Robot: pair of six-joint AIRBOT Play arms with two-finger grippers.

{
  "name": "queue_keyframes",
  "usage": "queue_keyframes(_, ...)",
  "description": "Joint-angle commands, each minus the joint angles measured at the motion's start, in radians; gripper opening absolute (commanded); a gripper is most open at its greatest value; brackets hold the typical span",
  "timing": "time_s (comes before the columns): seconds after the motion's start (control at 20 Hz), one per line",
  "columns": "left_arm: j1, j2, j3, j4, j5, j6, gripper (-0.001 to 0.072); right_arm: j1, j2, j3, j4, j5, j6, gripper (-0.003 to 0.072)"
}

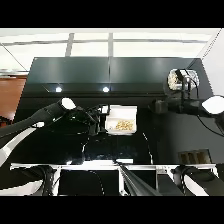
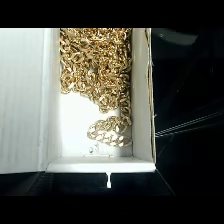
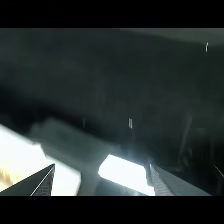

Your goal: Fold the box and place the chain.

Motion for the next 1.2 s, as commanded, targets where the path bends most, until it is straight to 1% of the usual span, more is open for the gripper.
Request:
queue_keyframes(0.0, -0.001, -0.001, 0.001, 0.004, 0.000, -0.001, 0.0407, 0.047, -0.180, 0.111, 0.101, -0.088, 0.013, 0.0718)
queue_keyframes(0.05, -0.001, -0.001, 0.001, 0.003, 0.000, -0.001, 0.0407, 0.070, -0.238, 0.142, 0.117, -0.076, -0.033, 0.0717)
queue_keyframes(0.1, 0.000, -0.001, 0.001, 0.003, 0.001, -0.001, 0.0407, 0.100, -0.281, 0.159, 0.133, -0.042, -0.125, 0.0717)
queue_keyframes(0.15, 0.000, -0.001, 0.001, 0.003, 0.003, -0.001, 0.0407, 0.126, -0.303, 0.167, 0.151, 0.018, -0.256, 0.0717)
queue_keyframes(0.2, 0.000, -0.001, 0.001, 0.003, 0.003, -0.001, 0.0407, 0.144, -0.303, 0.178, 0.141, 0.109, -0.440, 0.0717)
queue_keyframes(0.25, 0.000, -0.001, 0.001, 0.003, 0.003, -0.001, 0.0407, 0.147, -0.295, 0.196, 0.121, 0.189, -0.553, 0.0717)
queue_keyframes(0.35, 0.000, -0.001, 0.001, 0.003, 0.003, -0.001, 0.0407, 0.146, -0.279, 0.229, 0.116, 0.288, -0.658, 0.0717)
queue_keyframes(0.45, -0.001, -0.001, 0.001, 0.003, 0.003, -0.001, 0.0407, 0.151, -0.271, 0.231, 0.145, 0.322, -0.724, 0.0717)
queue_keyframes(0.6, -0.001, -0.001, 0.001, 0.003, 0.003, -0.001, 0.0407, 0.196, -0.271, 0.220, 0.079, 0.396, -0.790, 0.0717)
queue_keyframes(0.7, -0.001, -0.001, 0.001, 0.003, 0.003, -0.001, 0.0407, 0.234, -0.272, 0.210, 0.040, 0.386, -0.793, 0.0717)
queue_keyframes(0.9, -0.001, -0.001, 0.001, 0.003, 0.003, -0.001, 0.0407, 0.289, -0.272, 0.208, 0.027, 0.358, -0.819, 0.0717)
queue_keyframes(1.15, -0.001, -0.001, 0.001, 0.002, 0.003, -0.001, 0.0407, 0.298, -0.272, 0.188, 0.007, 0.318, -0.819, 0.0717)
